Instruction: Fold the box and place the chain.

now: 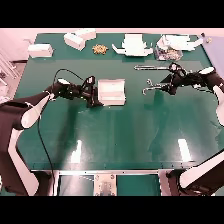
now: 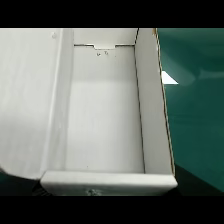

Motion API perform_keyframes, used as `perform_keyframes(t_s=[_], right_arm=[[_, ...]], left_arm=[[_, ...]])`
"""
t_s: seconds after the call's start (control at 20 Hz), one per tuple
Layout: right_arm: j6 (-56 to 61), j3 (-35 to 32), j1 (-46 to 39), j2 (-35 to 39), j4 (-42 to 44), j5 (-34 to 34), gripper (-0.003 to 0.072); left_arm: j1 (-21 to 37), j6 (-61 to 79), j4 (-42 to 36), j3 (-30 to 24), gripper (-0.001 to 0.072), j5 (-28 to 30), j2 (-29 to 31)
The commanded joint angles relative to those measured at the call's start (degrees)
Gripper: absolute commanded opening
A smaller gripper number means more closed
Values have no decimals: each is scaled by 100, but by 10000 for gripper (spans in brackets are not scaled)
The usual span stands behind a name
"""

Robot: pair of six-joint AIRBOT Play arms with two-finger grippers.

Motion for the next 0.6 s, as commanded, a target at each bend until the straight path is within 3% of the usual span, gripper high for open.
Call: perform_keyframes(t_s=[0.0, 0.55], right_arm=[[-109, 428, 7, -363, 122, 197, 461], [-125, 691, 31, -713, 116, 232, 461]], left_arm=[[7, 4, 0, 2, 402, 13, 4], [7, 2, 0, 2, 402, 9, 4]])
